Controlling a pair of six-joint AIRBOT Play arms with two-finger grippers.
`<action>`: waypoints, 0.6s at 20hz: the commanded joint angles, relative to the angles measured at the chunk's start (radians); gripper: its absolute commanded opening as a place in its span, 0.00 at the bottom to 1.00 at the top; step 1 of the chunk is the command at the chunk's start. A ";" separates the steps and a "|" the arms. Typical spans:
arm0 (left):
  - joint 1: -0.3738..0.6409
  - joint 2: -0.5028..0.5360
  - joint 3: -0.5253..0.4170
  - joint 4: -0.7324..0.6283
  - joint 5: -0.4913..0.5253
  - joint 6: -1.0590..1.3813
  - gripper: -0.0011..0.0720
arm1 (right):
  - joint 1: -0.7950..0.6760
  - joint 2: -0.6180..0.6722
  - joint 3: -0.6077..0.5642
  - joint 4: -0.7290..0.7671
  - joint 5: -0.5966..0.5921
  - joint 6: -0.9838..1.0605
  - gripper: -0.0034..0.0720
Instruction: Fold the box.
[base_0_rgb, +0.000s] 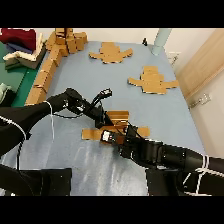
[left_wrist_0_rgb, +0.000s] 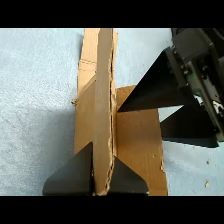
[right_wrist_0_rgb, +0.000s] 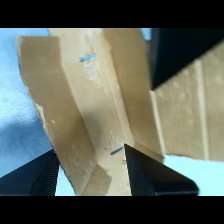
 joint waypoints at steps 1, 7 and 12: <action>0.000 0.000 0.000 0.000 0.000 0.000 0.03 | 0.001 0.032 0.001 -0.014 -0.012 0.076 0.82; 0.000 0.000 0.000 0.000 0.000 0.000 0.03 | -0.002 0.034 0.000 -0.051 -0.018 0.051 1.00; 0.000 0.000 0.000 0.000 0.000 0.000 0.03 | -0.134 0.121 -0.046 0.043 0.079 -0.129 1.00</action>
